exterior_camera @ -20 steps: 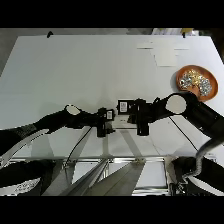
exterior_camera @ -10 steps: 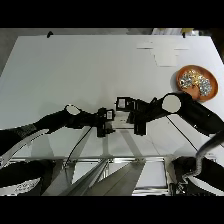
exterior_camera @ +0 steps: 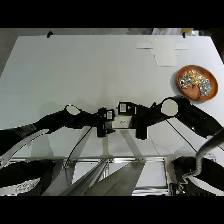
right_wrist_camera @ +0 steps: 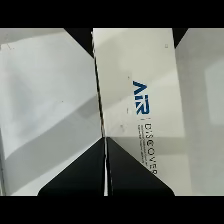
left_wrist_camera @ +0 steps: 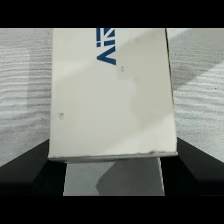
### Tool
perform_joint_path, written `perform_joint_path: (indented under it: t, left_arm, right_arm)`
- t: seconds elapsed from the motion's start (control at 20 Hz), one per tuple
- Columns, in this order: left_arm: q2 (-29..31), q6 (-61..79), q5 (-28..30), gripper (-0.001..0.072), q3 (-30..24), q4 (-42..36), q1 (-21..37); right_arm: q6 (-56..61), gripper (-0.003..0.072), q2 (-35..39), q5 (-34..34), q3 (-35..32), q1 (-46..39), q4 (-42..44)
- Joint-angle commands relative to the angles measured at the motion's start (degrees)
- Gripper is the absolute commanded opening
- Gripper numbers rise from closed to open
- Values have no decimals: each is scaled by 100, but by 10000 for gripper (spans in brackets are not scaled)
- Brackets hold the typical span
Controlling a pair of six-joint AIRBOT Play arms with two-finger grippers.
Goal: Fold the box and place the chain.
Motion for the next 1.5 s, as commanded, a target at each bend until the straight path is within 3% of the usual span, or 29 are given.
perform_joint_path:
  t: [0.0, 0.35, 0.6, 0.9, 1.45]
  left_arm:
    - [4, 0, 4, 97, 0, 0, -2]
    - [4, 0, 2, 97, 0, 0, -2]
    - [4, 0, 2, 97, 0, 0, -2]
    - [4, 0, 2, 97, 0, 0, -2]
    - [4, 0, 2, 97, 0, 0, -2]
  right_arm:
    - [0, 15, -44, -13, -94, -2, -4]
    - [2, 15, -66, -232, -177, -2, 72]
    - [-619, 15, 149, -201, -177, -2, 1257]
    - [-446, 16, -35, -789, -179, -2, 999]
    - [-452, 16, -525, -614, -179, -2, 898]
